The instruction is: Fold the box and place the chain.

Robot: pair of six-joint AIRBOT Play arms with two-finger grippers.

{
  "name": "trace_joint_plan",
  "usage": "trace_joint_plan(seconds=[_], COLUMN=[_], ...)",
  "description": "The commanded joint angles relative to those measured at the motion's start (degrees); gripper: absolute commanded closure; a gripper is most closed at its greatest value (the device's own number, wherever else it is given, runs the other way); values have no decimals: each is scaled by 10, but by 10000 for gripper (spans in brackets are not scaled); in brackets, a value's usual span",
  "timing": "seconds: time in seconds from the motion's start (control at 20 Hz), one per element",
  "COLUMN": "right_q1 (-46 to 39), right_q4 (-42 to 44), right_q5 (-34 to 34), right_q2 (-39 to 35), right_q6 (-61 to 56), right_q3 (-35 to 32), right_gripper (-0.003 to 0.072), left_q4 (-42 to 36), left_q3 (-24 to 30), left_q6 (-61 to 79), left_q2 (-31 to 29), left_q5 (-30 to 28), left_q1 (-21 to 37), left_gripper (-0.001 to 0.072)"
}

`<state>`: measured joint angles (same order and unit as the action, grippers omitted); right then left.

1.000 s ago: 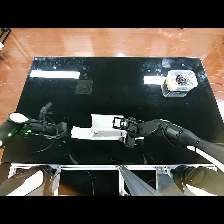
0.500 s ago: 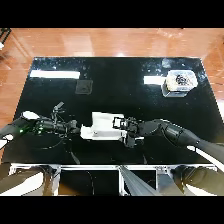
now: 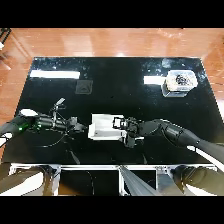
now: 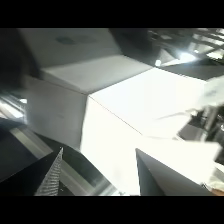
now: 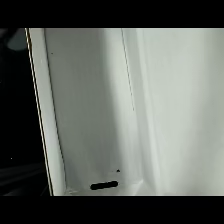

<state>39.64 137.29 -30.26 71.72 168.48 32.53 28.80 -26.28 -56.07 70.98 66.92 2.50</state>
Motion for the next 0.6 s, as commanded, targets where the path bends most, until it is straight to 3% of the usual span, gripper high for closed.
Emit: trace_joint_plan(seconds=[0.0, 0.25, 0.4, 0.55], right_q1=[1, 1, 1, 1], right_q4=[0, 0, 0, 0], right_q5=[0, 0, 0, 0], right_q2=[0, 0, 0, 0], right_q6=[0, 0, 0, 0], right_q3=[0, 0, 0, 0], right_gripper=[499, 499, 499, 499], left_q4=[-12, -5, 10, 22], left_q3=[-1, 0, 0, 0], left_q6=[6, 1, -24, -66], left_q2=[-12, -54, -71, -82], left_q5=[30, 24, 20, -27], left_q1=[0, -5, -49, -98], left_gripper=[140, 140, 140, 140])
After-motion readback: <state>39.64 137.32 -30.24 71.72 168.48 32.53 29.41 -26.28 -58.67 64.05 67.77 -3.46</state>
